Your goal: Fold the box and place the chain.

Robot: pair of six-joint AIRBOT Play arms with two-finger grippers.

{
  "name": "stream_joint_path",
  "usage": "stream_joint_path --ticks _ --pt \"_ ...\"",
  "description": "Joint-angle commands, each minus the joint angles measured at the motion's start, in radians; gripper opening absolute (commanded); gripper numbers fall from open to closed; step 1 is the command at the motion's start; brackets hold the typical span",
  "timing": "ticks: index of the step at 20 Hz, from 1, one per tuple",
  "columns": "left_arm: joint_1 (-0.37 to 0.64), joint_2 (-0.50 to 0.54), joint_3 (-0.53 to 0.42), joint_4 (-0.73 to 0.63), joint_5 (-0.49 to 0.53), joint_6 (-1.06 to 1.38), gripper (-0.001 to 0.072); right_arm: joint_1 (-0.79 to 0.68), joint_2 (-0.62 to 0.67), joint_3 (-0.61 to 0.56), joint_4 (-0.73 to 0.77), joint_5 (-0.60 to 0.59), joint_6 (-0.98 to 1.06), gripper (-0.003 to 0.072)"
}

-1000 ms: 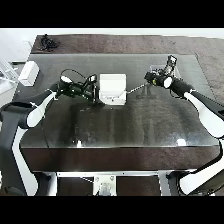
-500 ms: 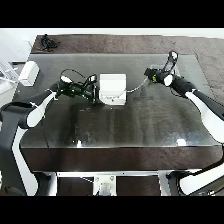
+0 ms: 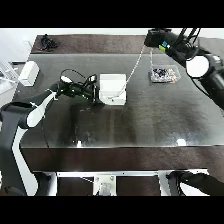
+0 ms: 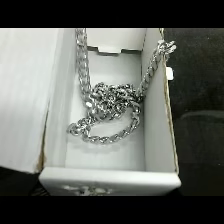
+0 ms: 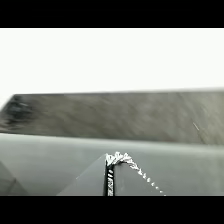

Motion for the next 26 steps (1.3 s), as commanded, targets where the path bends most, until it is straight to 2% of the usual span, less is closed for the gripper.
stream_joint_path --ticks 1,6,9,16,21,24,26 --pt "0.0 -0.001 0.0 0.0 0.0 0.0 0.0371 0.094 0.112 0.0 -0.001 0.015 -0.095 0.001" --pt "0.0 -0.001 0.0 0.0 0.0 0.0 0.0371 0.202 0.137 0.008 -0.011 0.0 -0.106 0.001" --pt "0.0 -0.001 0.0 0.0 0.0 0.0 0.0371 0.273 0.136 0.008 -0.027 -0.085 -0.156 0.0009" --pt "0.0 -0.001 0.0 0.0 0.001 -0.02 0.0371 0.221 0.072 0.038 -0.018 -0.12 -0.165 0.0009" --pt "0.0 -0.001 0.0 0.001 0.001 -0.02 0.0371 0.239 0.007 0.036 0.088 -0.014 -0.165 0.0009" --pt "0.0 -0.001 0.0 0.001 0.0 -0.02 0.0371 0.244 -0.067 0.036 0.127 0.067 -0.158 0.0009" --pt "0.0 -0.001 0.0 0.001 0.0 -0.02 0.0371 0.243 -0.126 0.029 0.127 0.08 -0.126 0.0009"
